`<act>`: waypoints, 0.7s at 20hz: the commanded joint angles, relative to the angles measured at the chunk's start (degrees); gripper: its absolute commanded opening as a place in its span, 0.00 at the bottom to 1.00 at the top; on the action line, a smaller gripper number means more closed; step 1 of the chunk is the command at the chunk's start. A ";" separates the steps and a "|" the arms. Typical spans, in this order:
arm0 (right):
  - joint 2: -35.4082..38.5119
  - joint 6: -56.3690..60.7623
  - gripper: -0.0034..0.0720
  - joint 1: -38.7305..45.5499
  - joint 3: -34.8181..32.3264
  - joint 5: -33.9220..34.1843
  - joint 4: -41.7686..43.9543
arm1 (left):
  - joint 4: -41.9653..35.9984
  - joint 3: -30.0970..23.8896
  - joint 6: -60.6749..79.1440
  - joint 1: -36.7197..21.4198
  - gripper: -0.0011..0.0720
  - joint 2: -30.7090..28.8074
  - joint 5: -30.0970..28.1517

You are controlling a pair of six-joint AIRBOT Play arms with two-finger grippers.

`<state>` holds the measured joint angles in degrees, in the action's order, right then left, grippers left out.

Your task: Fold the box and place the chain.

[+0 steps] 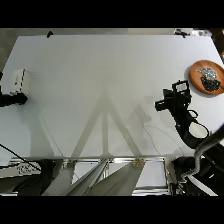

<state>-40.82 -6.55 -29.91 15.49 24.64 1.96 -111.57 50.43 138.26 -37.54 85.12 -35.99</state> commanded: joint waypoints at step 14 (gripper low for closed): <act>-0.02 -2.80 0.07 -4.85 0.04 -12.61 24.00 | -17.75 0.22 -8.52 4.66 0.63 -25.73 -35.60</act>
<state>-40.82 -7.16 -31.83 15.49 17.39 17.21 -125.27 50.63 132.99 -35.66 61.08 -57.04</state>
